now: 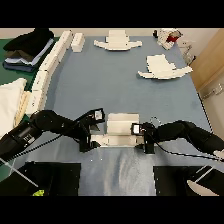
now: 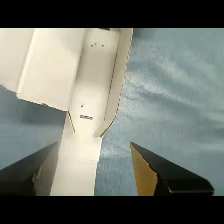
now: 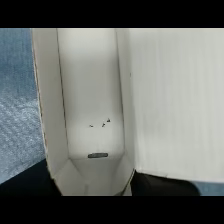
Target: Fold the box.
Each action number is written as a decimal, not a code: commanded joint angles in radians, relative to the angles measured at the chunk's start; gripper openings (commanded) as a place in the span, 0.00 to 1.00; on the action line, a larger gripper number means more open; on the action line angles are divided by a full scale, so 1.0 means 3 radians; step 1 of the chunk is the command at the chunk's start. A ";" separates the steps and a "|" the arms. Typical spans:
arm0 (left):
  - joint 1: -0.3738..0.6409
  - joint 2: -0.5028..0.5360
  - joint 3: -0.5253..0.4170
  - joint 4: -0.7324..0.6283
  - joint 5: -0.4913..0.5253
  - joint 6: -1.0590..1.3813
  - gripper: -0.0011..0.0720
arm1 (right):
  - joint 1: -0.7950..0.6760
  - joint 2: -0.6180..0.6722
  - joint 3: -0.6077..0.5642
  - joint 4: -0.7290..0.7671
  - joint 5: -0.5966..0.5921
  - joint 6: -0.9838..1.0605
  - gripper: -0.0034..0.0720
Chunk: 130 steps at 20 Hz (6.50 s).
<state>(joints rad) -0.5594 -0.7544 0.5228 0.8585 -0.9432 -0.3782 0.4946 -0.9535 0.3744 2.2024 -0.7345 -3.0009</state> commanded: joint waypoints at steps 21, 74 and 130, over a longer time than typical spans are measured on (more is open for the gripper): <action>-0.0215 -0.0998 -0.0200 -0.1326 0.0988 0.1794 0.16 | -0.0001 -0.0003 0.0001 0.0001 0.0001 0.0001 0.61; 0.0762 -0.0289 -0.0779 -0.0924 0.0465 -0.3045 0.03 | -0.0001 -0.0003 0.0001 0.0001 0.0001 0.0001 0.61; -0.1733 -0.1994 0.1462 0.2379 -0.0229 -0.6947 0.66 | 0.0000 -0.0003 0.0001 0.0001 0.0000 0.0001 0.61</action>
<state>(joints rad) -1.0531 -1.2942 0.9207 1.5341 -0.9775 -2.4203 0.4946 -0.9539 0.3744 2.2024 -0.7345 -3.0009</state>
